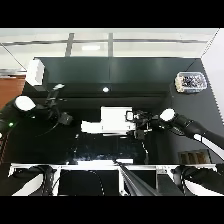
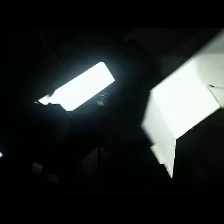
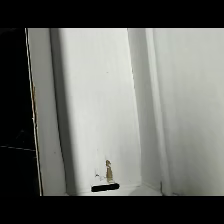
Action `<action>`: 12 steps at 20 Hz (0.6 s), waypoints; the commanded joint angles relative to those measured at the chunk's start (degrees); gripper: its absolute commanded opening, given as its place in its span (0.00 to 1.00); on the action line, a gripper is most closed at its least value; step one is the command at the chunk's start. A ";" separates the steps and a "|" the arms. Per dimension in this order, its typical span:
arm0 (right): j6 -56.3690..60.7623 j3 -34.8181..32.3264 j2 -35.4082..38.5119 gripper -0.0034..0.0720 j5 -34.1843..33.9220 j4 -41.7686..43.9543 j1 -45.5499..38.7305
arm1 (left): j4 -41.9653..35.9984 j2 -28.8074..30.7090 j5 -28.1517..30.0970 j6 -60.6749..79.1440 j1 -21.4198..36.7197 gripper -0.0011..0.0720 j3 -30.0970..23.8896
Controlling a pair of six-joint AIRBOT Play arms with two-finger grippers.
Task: Fold the box and place the chain.
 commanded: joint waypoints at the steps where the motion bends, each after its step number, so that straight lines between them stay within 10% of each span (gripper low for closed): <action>1: 0.02 -0.04 -0.02 0.17 0.02 0.02 0.00 | -13.97 -0.94 -3.85 -12.81 10.82 0.05 -6.29; 12: 0.02 -0.04 -0.02 0.17 0.02 0.02 0.00 | -34.16 -14.97 1.29 2.01 -6.99 0.05 -6.88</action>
